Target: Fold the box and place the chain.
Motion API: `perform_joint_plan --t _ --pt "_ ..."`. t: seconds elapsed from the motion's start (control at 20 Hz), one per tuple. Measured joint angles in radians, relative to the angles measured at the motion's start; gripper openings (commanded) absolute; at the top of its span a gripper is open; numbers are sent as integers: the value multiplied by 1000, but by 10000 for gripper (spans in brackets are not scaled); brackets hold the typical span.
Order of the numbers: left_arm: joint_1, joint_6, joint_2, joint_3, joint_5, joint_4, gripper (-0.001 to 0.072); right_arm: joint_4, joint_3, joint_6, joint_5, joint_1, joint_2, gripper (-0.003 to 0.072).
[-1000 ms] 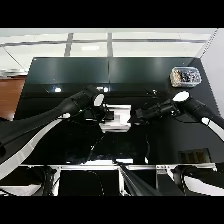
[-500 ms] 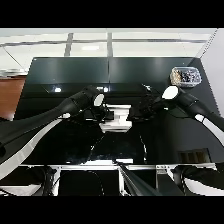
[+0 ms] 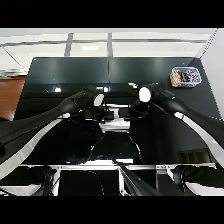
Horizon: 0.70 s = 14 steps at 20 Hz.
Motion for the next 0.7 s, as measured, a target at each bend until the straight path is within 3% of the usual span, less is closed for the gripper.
perform_joint_plan --t 0.45,0.5,0.7 --pt "0 0 0 0 5 -3 26 -94 31 194 46 60 -68 195" --pt "0 0 0 0 5 -2 26 -98 31 201 51 61 -76 14" --pt "0 -2 0 0 2 -2 26 -107 33 218 68 65 -91 12"
